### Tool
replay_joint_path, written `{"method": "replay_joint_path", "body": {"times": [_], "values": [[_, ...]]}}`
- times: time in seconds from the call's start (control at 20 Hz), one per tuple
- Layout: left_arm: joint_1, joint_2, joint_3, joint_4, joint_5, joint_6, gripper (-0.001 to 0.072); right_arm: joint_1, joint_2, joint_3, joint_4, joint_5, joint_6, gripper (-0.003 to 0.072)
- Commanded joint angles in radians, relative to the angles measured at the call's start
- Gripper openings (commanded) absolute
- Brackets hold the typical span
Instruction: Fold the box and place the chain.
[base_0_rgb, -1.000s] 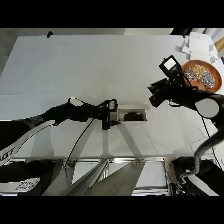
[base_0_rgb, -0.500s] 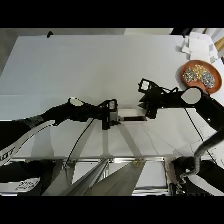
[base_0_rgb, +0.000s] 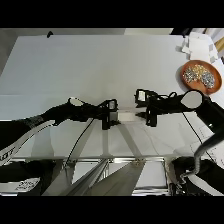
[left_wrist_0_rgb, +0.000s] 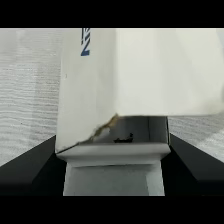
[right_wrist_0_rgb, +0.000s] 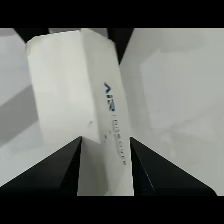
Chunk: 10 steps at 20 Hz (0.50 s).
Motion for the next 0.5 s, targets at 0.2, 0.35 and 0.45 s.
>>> {"method": "replay_joint_path", "body": {"times": [0.2, 0.35, 0.45], "values": [[0.000, 0.000, 0.000, 0.000, 0.000, 0.000, 0.0031, 0.003, 0.018, -0.006, -0.008, 0.049, -0.026, 0.0340], [0.000, 0.000, 0.000, 0.000, 0.000, 0.000, 0.0031, 0.003, 0.018, -0.006, -0.026, -0.005, -0.026, 0.0340], [0.000, 0.000, 0.000, 0.000, 0.000, 0.000, 0.0031, 0.003, 0.016, -0.006, -0.034, -0.016, -0.025, 0.0338]]}}
